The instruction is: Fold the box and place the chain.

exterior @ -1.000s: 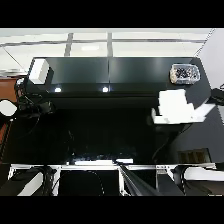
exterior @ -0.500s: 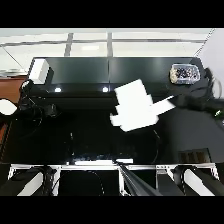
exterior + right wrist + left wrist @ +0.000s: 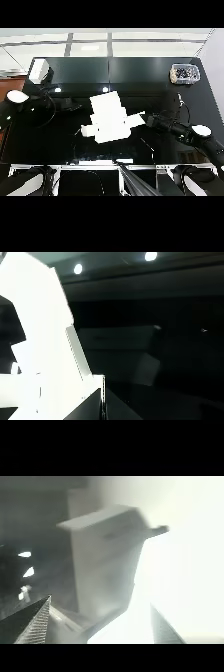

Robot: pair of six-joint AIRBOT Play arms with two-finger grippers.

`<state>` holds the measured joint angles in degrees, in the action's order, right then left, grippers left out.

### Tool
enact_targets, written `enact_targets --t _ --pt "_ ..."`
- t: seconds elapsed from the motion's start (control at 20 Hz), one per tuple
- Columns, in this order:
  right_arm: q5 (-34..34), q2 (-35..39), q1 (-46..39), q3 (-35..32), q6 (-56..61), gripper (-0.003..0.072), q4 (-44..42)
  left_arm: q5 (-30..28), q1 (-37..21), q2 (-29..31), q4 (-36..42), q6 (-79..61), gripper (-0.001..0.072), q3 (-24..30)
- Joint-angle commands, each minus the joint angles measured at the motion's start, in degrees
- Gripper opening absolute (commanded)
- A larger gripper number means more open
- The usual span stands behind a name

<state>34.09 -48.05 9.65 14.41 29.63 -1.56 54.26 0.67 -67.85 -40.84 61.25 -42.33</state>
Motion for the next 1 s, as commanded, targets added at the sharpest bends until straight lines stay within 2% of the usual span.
enact_targets --t 0.0,0.05,0.2,0.45,0.55,0.6,0.7,0.8,0.85,0.9,0.95 --pt "-3.8 0.3 3.4 -0.8 -0.8 0.0013 -1.8 2.9 3.7 -9.7 5.4 -6.0 0.0713 -6.8" --pt "-3.8 0.3 3.4 -0.8 -0.8 0.0013 -1.9 6.3 4.2 -13.2 5.6 -6.1 0.0713 -9.4" --pt "-3.7 0.3 3.4 -0.8 -0.8 0.0014 -1.8 22.6 5.0 -22.9 5.6 -10.3 0.0713 -15.9" --pt "-3.7 0.3 3.4 -0.8 -0.8 0.0013 -1.8 30.2 8.5 -31.2 15.0 -17.7 0.0708 -17.0" --pt "-3.7 0.3 3.4 -0.8 -0.8 0.0013 -1.8 33.6 10.6 -32.8 13.3 -23.1 0.0602 -18.9" --pt "-3.7 0.3 3.4 -0.8 -0.8 0.0013 -1.8 33.9 11.4 -33.0 10.5 -23.5 0.0586 -20.0" --pt "-3.5 0.3 3.4 -0.8 -0.8 0.0014 -1.7 34.2 12.1 -33.0 4.2 -23.5 0.0477 -22.2" --pt "-3.3 0.3 3.4 -0.8 -0.8 0.0014 -1.5 34.2 12.3 -33.0 2.2 -23.6 0.042 -23.6" --pt "-3.3 0.3 3.4 -0.8 -0.8 0.0014 -1.4 34.0 12.3 -33.0 2.4 -23.7 0.0308 -24.1" --pt "-3.3 0.3 3.4 -0.8 -0.8 0.0014 -1.4 33.9 12.4 -33.0 2.5 -24.0 0.0263 -24.3" --pt "-3.3 0.3 3.4 -0.8 -0.8 0.0014 -1.4 33.7 12.5 -33.0 2.4 -24.0 0.0263 -24.4"
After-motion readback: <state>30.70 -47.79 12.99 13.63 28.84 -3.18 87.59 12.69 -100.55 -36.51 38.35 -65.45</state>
